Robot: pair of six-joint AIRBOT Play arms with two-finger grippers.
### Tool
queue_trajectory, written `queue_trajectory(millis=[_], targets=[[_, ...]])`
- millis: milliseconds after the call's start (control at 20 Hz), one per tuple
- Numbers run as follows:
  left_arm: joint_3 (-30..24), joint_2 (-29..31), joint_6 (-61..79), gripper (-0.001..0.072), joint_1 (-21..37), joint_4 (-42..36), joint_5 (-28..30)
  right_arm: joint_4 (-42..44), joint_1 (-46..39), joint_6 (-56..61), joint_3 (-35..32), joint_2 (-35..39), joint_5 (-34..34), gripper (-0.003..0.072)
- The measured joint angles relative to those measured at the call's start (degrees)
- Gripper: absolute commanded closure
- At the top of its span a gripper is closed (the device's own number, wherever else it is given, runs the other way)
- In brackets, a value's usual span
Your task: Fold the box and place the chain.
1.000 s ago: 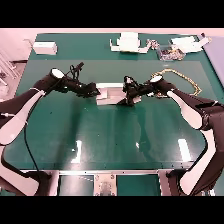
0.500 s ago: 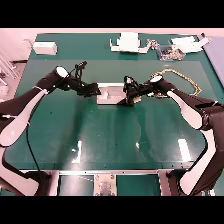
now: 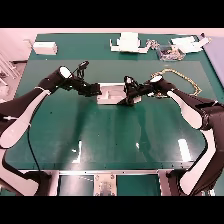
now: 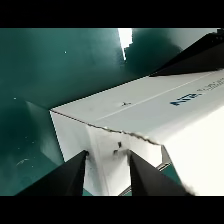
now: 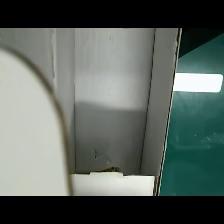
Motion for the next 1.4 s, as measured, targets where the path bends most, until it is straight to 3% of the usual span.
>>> queue_trajectory(millis=[650,1400], targets=[[0.15,0.0,-3.67,0.0351,-0.42,5.86,0.87,0.13,0.02,-0.02,0.0,0.0,0.09,0.0094],[5.31,-0.33,-13.68,0.0352,-4.96,17.64,-0.72,0.04,0.02,0.02,-0.02,0.0,-0.02,0.0094]])
